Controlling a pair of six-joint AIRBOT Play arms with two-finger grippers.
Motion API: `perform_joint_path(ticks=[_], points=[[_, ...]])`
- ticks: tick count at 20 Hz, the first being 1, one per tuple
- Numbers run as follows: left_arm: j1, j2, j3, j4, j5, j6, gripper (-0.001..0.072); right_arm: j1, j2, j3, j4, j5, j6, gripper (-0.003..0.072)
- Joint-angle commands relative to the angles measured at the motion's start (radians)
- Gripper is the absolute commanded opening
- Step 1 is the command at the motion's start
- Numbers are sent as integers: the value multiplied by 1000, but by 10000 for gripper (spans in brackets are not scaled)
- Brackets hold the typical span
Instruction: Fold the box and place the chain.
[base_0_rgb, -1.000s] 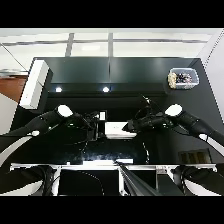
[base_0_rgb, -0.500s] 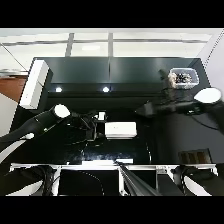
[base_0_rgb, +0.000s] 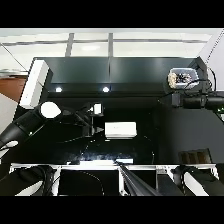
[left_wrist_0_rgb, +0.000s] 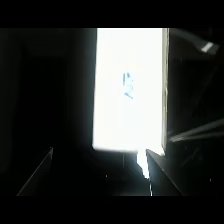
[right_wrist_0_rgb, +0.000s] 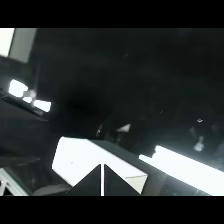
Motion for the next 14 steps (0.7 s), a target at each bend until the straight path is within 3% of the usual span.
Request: perform_joint_path(ticks=[1, 6, 14], points=[[-60, -89, 90, -12, 14, -32, 709, -19, 5, 2, -13, -13, -26, 25], [-158, -243, 165, -3, 21, -61, 709, -19, 5, 2, -24, 7, -26, 26], [-168, -257, 164, -31, 23, -137, 709, -19, 5, 2, -48, -4, -25, 26]])
